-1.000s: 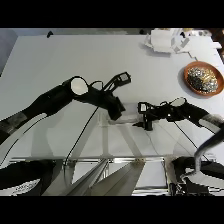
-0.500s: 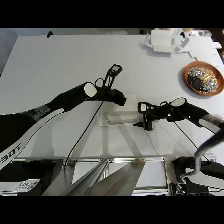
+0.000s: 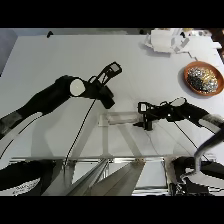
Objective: Fold the box and place the chain.
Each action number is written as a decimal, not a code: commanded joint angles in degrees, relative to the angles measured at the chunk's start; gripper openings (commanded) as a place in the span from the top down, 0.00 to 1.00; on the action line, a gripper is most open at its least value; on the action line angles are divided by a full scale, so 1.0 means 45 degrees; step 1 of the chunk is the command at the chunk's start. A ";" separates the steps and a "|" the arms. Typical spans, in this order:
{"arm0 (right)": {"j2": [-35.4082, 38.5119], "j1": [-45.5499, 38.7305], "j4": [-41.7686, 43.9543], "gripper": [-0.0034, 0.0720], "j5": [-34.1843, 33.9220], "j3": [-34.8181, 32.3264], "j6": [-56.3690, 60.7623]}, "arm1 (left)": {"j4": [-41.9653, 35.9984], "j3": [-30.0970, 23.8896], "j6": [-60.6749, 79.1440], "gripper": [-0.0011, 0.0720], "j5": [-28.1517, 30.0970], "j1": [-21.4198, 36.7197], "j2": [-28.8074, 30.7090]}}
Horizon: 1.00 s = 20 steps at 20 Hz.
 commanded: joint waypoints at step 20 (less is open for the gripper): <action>0.0010 0.0005 0.0000 0.48 0.0019 0.0000 0.0005 | 0.0316 -0.0029 0.5790 0.80 -0.3633 -0.0709 -0.2166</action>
